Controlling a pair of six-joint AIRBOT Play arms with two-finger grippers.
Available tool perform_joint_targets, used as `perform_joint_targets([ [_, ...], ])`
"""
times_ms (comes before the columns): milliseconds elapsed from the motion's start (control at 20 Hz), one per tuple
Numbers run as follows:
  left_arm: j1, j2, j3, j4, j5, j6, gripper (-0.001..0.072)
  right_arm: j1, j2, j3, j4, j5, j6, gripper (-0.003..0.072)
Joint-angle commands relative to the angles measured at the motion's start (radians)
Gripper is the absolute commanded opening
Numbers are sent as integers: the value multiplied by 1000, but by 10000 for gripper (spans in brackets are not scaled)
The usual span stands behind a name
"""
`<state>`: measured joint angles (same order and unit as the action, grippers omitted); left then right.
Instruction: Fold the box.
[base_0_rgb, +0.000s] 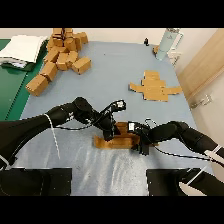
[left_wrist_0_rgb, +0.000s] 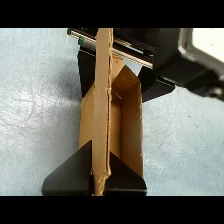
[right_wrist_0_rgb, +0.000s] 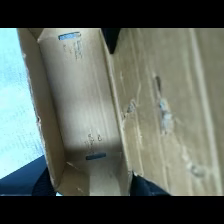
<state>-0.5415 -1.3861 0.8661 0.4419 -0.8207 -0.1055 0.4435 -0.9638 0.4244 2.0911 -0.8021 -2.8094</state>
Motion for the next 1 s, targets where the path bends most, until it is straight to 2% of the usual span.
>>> perform_joint_targets([
  [0, 1, 0, 1, 0, 2, 0, 14, 1, -3, 0, 0, 4, 1, 497],
  [300, 1, 0, 1, 0, 36, 0, 15, 1, -3, 0, 0, 3, 1, 498],
  [750, 1, 0, 1, 0, -3, 0, 17, 1, -3, 0, 0, 2, 1, 497],
  [800, 1, 2, 1, 0, -2, 0, 121, 1, -3, 0, 0, 3, 1, 497],
  [850, 2, 6, 1, 0, 2, 0, 323, 1, -3, 0, 0, 3, 1, 497],
  [900, 8, 13, 1, 0, -3, -2, 356, 1, -3, -1, 0, 2, 1, 497],
  [950, 15, 25, 1, 8, -3, -21, 357, 1, -3, -2, -1, 2, 1, 497],
])
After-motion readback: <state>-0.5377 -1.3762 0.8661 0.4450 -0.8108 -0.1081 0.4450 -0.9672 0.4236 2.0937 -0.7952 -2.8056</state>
